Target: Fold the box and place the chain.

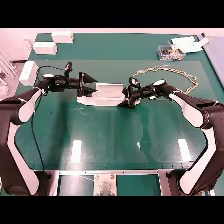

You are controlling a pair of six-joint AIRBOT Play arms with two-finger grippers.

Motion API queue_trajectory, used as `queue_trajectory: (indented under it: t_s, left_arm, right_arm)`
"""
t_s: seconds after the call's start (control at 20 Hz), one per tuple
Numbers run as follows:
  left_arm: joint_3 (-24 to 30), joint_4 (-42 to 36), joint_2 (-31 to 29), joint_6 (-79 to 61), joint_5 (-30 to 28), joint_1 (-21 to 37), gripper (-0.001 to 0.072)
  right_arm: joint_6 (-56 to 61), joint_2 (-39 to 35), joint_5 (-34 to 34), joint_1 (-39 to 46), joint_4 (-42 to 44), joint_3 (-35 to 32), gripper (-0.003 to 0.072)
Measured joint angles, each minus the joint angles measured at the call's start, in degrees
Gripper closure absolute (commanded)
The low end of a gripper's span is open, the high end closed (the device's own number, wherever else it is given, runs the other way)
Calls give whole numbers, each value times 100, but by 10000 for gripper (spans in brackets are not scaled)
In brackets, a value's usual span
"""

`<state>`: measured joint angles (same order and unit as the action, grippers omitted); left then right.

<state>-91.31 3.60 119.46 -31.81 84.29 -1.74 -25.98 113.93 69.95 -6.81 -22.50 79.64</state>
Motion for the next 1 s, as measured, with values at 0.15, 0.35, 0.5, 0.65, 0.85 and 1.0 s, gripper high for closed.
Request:
queue_trajectory:
  t_s: [0.15,0.35,0.5,0.65,0.85,1.0]
  left_arm:
    - [-4,-153,-2,-52,529,109,690]
    - [-2,-555,-81,-122,1182,363,693]
    - [7,-682,-422,-33,1311,557,694]
    - [72,-391,-1032,321,1123,612,695]
    - [802,203,-2310,804,-160,564,695]
    - [1663,326,-3195,1023,-1231,422,695]
  right_arm:
    - [0,0,0,0,0,0,107]
    - [2,0,0,0,0,0,107]
    - [0,0,0,0,2,0,107]
    - [2,0,0,0,2,0,107]
    - [0,0,0,0,2,0,107]
    - [0,0,0,0,2,0,107]
